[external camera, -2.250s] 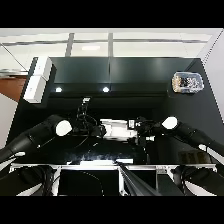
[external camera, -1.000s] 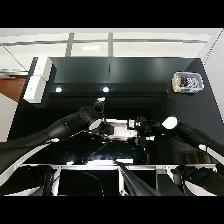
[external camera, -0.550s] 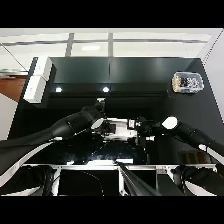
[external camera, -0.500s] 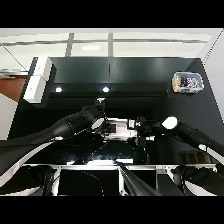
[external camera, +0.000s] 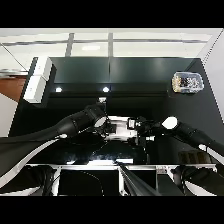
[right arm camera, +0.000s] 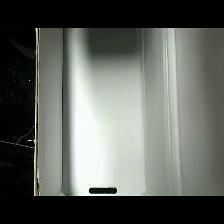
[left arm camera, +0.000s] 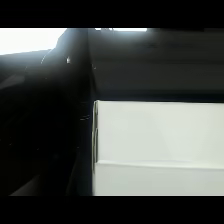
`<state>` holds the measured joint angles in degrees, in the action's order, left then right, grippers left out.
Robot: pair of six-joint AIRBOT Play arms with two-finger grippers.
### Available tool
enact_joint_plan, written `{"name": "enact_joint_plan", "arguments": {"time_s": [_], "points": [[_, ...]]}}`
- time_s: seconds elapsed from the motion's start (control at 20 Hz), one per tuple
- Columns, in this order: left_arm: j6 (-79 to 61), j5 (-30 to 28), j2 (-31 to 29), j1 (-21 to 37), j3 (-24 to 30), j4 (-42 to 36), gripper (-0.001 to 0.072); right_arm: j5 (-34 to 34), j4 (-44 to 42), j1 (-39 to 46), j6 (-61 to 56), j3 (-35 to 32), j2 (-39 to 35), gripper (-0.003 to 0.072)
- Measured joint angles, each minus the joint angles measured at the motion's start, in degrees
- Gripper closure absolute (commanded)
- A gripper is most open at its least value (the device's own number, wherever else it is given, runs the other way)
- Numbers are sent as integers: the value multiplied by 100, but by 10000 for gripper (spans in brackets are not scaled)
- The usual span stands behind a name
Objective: Fold the box and place the chain.
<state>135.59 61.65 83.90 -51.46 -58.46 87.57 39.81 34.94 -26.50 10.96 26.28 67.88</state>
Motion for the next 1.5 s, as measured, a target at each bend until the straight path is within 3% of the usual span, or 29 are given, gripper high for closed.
{"name": "enact_joint_plan", "arguments": {"time_s": [0.25, 0.35, 0.45, 0.55, 0.9, 1.0, 1.15, 1.5], "points": [[-2, 28, 22, 0, -4, -39, 448, 0, 0, 0, 0, -2, 0, 156], [-2, 13, 33, 0, -4, -87, 546, 0, 0, 0, 2, -2, 0, 156], [-4, 20, 35, 0, -7, -101, 549, 2, 4, 0, 7, -2, 0, 156], [-4, 42, 42, 0, -7, -107, 659, 4, 4, 0, 11, -2, 0, 156], [-15, 70, 42, 0, -7, -136, 679, 4, 4, 0, 9, -2, 0, 156], [-13, 79, 42, 0, -13, -151, 651, 4, 4, 0, 7, -2, 0, 156], [-2, 197, 44, 0, -92, -149, 402, 2, 2, 0, 2, -2, 0, 156], [-2, 243, 90, 15, -201, -105, 393, 0, 0, 0, 0, -2, 0, 156]]}}
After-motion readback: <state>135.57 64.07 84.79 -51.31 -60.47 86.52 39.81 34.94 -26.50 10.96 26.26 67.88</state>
